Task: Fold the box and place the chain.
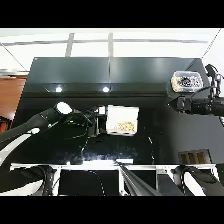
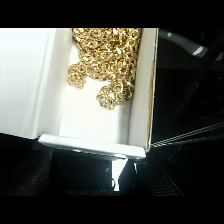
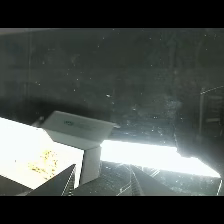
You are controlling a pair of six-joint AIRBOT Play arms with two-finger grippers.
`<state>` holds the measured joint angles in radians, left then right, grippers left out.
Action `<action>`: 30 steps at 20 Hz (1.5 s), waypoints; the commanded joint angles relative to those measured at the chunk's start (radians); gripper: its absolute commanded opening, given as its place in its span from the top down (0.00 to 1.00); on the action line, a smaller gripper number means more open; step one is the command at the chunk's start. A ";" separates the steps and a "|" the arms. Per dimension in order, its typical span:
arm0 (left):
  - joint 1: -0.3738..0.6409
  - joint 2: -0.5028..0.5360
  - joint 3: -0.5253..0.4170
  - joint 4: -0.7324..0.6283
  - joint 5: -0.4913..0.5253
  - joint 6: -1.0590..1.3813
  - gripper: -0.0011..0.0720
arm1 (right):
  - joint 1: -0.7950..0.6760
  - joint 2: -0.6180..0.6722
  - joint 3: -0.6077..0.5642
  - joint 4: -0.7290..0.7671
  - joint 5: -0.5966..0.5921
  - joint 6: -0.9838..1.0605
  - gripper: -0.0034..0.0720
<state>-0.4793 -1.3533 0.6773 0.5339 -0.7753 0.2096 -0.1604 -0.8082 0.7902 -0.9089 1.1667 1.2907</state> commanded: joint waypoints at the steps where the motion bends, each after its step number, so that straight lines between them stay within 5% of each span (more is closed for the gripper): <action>1: -0.007 -0.019 0.019 0.000 0.011 -0.001 0.01 | 0.000 0.001 0.000 0.000 0.000 0.000 0.41; 10: -0.007 -0.064 0.071 0.008 -0.106 0.000 0.06 | 0.000 0.001 0.000 0.000 0.000 0.000 0.41; 11: -0.007 -0.064 0.071 0.008 -0.093 -0.005 0.13 | 0.000 0.000 0.000 0.002 -0.004 0.000 0.41; 13: -0.005 -0.064 0.071 0.008 -0.085 -0.017 0.50 | 0.013 0.000 0.000 0.081 -0.021 -0.003 0.41; 18: -0.006 -0.064 0.071 0.008 -0.085 -0.017 0.51 | 0.240 -0.084 0.001 0.111 -0.257 -0.006 0.41; 19: -0.006 -0.064 0.071 0.008 -0.085 -0.017 0.51 | 0.296 -0.137 0.003 0.116 -0.310 -0.031 0.38; 20: -0.006 -0.064 0.071 0.008 -0.085 -0.016 0.51 | 0.342 -0.193 0.009 0.116 -0.361 -0.052 0.17; 21: -0.006 -0.064 0.071 0.008 -0.085 -0.016 0.51 | 0.380 -0.257 0.023 0.116 -0.401 -0.082 0.10; 23: -0.006 -0.064 0.071 0.008 -0.085 -0.016 0.51 | 0.439 -0.365 0.048 0.115 -0.454 -0.190 0.10; 27: -0.006 -0.064 0.072 0.008 -0.086 -0.016 0.51 | 0.501 -0.417 0.054 0.091 -0.317 -0.622 0.11; 30: -0.006 -0.064 0.072 0.008 -0.086 -0.016 0.51 | 0.503 -0.378 0.085 0.056 -0.177 -0.737 0.11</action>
<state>-0.4850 -1.4166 0.7483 0.5415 -0.8635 0.1928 0.3214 -1.1912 0.8536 -0.8188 0.8757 0.7498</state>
